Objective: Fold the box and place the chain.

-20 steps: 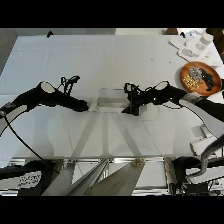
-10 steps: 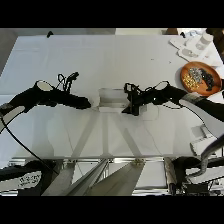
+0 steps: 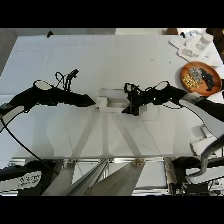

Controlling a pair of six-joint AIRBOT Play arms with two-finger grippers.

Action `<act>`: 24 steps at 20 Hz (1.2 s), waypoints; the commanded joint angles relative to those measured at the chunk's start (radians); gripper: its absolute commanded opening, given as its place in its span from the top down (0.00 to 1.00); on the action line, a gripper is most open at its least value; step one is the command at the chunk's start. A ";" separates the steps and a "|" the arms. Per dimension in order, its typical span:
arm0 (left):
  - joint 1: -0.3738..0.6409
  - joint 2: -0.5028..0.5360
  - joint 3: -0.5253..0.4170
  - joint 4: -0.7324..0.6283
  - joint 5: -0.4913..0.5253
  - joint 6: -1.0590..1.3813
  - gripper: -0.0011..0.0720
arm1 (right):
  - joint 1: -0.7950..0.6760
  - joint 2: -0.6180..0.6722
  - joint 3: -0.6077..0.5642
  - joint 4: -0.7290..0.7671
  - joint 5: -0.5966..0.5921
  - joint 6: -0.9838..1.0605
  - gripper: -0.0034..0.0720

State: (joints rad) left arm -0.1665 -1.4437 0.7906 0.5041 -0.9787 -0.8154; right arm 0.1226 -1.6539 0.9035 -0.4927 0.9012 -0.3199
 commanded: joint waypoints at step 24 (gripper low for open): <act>0.164 0.019 0.001 0.022 -0.086 0.129 0.98 | 0.001 0.000 0.000 0.000 0.000 0.000 0.37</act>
State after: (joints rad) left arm -0.0105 -1.4311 0.7906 0.4751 -1.0657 -0.6842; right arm 0.1226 -1.6539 0.9035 -0.4927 0.9009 -0.3195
